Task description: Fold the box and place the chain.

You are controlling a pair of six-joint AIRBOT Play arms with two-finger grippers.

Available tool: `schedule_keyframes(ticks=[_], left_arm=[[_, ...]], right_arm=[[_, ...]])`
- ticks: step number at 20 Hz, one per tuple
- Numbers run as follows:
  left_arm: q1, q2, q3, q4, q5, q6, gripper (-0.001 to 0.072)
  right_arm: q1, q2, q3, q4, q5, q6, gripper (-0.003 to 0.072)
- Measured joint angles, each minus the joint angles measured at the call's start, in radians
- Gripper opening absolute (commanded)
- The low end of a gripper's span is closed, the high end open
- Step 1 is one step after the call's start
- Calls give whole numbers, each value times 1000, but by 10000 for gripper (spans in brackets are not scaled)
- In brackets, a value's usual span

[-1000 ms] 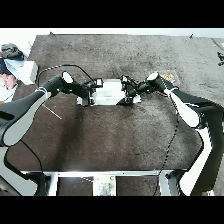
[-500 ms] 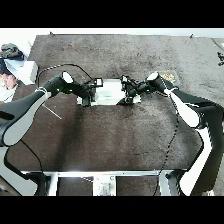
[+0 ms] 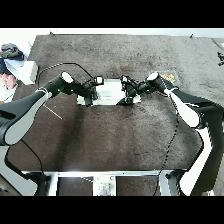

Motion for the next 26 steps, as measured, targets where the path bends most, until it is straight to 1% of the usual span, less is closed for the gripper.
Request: schedule_keyframes(ticks=[1,4,6,7,8,10,16,17,18,20,26], left_arm=[[0,-4,0,-23,-2,14,206],[0,-18,0,-67,-8,51,206],[0,-23,0,-84,-8,64,407],[0,-24,0,-90,-7,69,431],[0,-26,0,-96,-6,71,432],[0,-27,0,-108,-5,77,713],[0,-28,0,-118,-2,80,703],[0,-28,0,-119,-2,79,659],[0,-28,0,-120,-1,77,359],[1,-28,0,-128,2,75,12],[78,-13,1,-103,-96,57,9]], right_arm=[[0,0,0,0,0,0,347],[0,0,0,0,0,0,346],[0,0,0,0,0,0,346],[0,0,0,0,0,0,346],[0,0,0,0,0,0,346],[0,0,0,0,0,0,346],[0,0,0,0,0,-1,346],[0,0,0,0,0,-1,346],[0,0,0,0,0,-1,346],[0,0,0,0,0,1,346],[0,0,0,0,0,1,346]])
